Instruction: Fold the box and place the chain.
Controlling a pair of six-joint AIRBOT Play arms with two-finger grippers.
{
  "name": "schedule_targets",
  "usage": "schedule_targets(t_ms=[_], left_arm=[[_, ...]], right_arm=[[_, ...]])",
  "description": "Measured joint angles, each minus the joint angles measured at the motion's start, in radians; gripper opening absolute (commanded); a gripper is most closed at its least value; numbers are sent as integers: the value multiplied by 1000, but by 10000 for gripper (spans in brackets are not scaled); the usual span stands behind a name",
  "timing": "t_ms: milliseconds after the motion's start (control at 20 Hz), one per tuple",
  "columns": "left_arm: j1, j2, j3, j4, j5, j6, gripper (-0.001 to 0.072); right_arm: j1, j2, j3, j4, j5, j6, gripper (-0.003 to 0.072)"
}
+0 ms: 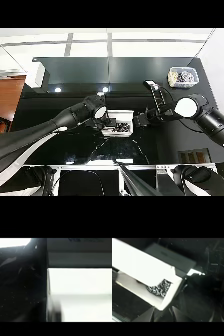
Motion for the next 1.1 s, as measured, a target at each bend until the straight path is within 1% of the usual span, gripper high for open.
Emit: schedule_targets(t_ms=[250, 350, 450, 550, 600, 700, 750, 800, 900, 950, 1000, 1050, 1100], left_arm=[[1, 47, 19, 31, -16, -17, 513], [5, 87, 20, 74, -47, 2, 512], [26, 141, 3, 146, -92, 17, 511], [83, 213, -42, 204, -129, 34, 511], [124, 249, -72, 215, -130, 48, 505], [232, 324, -154, 192, -116, 116, 500], [299, 356, -203, 126, -95, 197, 501], [365, 378, -252, 22, -80, 319, 501], [467, 406, -352, -248, -68, 630, 503], [503, 413, -401, -370, -63, 804, 504], [528, 419, -444, -475, -59, 980, 589], [544, 423, -484, -563, -48, 1159, 713], [552, 426, -515, -634, -33, 1333, 714]], right_arm=[[-25, 5, 0, -46, 39, 0, 274], [-47, 12, 0, -53, 45, -1, 273], [-72, 20, 0, -59, 48, 0, 273], [-92, 27, 0, -60, 48, 0, 273], [-99, 29, 0, -62, 48, 0, 273], [-108, 31, 0, -63, 39, 0, 273], [-111, 32, 0, -63, 33, -1, 273], [-114, 32, 0, -64, 26, 0, 273], [-116, 33, 0, -64, 11, -1, 274], [-117, 33, 0, -64, 2, 0, 273], [-118, 33, 0, -65, -9, -1, 273], [-118, 33, 0, -64, -16, -1, 273], [-118, 33, 0, -65, -26, -1, 273]])
